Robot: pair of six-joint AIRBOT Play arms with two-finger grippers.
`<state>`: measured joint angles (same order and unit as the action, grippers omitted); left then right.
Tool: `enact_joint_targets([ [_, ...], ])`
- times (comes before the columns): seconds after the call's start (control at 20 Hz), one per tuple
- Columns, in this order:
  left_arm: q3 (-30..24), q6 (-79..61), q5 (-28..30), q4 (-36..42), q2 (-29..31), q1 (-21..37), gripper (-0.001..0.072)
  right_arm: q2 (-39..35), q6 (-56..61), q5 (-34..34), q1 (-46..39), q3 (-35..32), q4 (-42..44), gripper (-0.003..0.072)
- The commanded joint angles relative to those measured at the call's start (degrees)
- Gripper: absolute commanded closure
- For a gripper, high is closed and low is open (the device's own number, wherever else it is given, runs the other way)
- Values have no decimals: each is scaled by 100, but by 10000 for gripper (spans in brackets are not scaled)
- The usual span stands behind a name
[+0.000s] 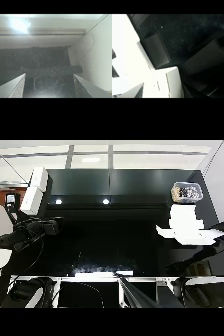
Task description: Fold the box and place the chain.
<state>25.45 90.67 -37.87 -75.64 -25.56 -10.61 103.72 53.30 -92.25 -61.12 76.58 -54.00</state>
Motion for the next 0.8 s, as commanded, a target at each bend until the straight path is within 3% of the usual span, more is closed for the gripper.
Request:
enact_joint_targets([
  [0.0,0,-2,2,7,-109,-4,7,96,-15,-140,68,7,48,154],
  [0.25,0,-2,48,7,-162,-4,7,136,4,-291,302,-4,-31,157],
  [0.35,0,-2,66,7,-162,-4,7,136,-39,-361,356,-4,22,571],
  [0.4,0,-2,63,9,-162,-4,7,129,-96,-426,367,-4,57,626],
  [0.75,0,-4,214,24,-162,-4,7,-382,-271,-623,800,-160,664,629],
])
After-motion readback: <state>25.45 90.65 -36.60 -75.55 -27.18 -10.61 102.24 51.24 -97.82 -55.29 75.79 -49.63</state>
